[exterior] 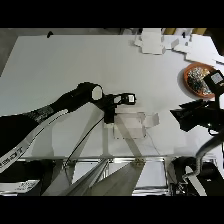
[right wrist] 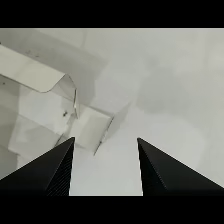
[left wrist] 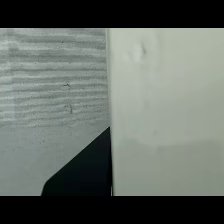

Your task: Fold the box and place the chain.

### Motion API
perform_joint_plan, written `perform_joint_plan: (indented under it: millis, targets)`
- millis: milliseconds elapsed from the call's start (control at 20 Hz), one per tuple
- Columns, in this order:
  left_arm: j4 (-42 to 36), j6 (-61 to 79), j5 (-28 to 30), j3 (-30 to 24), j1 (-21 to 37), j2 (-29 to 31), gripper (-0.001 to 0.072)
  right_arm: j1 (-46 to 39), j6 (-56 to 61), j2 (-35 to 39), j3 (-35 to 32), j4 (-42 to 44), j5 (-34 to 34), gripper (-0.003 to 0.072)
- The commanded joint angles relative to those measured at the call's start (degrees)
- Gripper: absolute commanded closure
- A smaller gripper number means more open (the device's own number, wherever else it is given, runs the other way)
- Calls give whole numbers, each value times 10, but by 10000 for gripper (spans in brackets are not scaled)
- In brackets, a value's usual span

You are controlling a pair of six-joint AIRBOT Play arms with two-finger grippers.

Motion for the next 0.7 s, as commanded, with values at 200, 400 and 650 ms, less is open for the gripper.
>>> perform_joint_plan:
  millis: [200,400,650]
  targets:
    - [0,0,-1,0,0,0,705,27,-67,0,0,48,25,308]
    - [0,0,-1,0,0,0,705,72,-114,-10,-2,61,25,547]
    - [0,0,-1,0,0,0,705,136,-146,-49,-50,61,23,666]
